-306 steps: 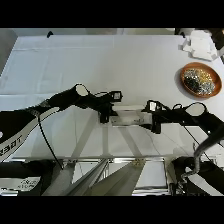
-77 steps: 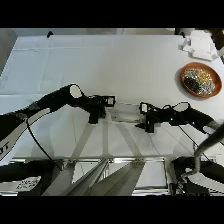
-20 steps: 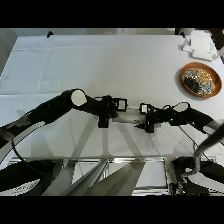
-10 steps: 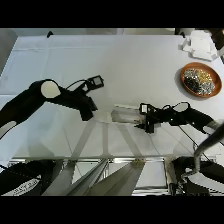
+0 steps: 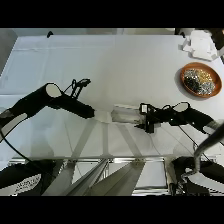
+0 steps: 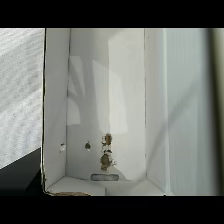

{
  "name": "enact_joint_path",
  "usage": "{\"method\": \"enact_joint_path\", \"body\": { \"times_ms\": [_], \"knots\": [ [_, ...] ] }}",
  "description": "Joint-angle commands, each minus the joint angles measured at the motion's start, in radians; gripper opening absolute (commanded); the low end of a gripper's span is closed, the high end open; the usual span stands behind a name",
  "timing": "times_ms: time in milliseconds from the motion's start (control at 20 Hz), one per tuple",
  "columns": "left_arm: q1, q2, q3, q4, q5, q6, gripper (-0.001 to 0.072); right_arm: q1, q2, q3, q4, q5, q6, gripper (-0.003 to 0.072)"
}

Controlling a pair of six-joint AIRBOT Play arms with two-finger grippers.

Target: Fold the box and place the chain.

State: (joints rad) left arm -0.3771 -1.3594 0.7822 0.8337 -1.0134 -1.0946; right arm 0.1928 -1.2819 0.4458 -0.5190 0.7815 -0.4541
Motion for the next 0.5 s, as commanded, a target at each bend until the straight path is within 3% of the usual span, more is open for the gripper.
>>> {"method": "enact_joint_path", "body": {
  "times_ms": [0, 450],
  "knots": [
    [-0.060, -0.080, -0.005, -0.151, 0.035, 0.054, 0.0003, 0.000, 0.000, 0.000, 0.000, 0.000, 0.000, 0.0326],
    [-0.091, -0.098, -0.005, -0.193, 0.042, 0.093, 0.0009, 0.000, 0.000, 0.000, 0.000, 0.000, 0.000, 0.0326]
  ]
}}
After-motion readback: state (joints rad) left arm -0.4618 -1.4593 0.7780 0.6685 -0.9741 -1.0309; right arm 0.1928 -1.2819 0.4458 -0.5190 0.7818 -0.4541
